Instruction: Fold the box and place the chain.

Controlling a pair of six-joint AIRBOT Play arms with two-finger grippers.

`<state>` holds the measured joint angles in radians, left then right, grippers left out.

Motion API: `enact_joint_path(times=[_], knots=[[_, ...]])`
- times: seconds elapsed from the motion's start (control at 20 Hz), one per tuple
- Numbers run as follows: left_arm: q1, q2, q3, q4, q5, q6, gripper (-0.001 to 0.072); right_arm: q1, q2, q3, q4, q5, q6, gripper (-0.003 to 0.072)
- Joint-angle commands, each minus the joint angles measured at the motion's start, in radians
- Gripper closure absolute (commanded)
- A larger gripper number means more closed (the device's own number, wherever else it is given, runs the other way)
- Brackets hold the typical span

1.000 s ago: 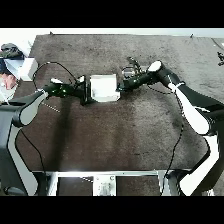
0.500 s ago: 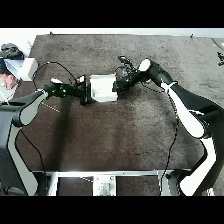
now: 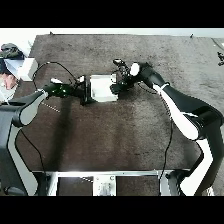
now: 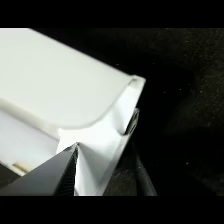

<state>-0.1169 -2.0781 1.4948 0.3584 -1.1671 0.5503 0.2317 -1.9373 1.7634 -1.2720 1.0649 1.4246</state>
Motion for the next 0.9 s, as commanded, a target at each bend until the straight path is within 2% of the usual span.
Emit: enact_joint_path(times=[0.0,0.15,0.25,0.45,0.85], knots=[[0.0,-0.001,0.0,0.0,0.0,0.0,0.0477,0.028,-0.052,0.095,-0.106,0.08,0.101,0.0286],[0.0,-0.001,0.0,0.0,0.0,0.0,0.0477,0.047,-0.119,0.234,-0.174,0.208,0.189,0.0289],[0.0,-0.001,0.0,0.0,-0.001,0.0,0.0477,0.056,-0.144,0.28,-0.191,0.244,0.22,0.0295],[0.0,-0.001,0.0,0.0,0.0,0.0,0.0477,0.062,-0.149,0.278,-0.236,0.222,0.312,0.0295],[0.0,-0.001,0.0,0.0,0.0,0.0,0.0477,0.086,-0.151,0.278,-0.299,0.183,0.327,0.0313]])
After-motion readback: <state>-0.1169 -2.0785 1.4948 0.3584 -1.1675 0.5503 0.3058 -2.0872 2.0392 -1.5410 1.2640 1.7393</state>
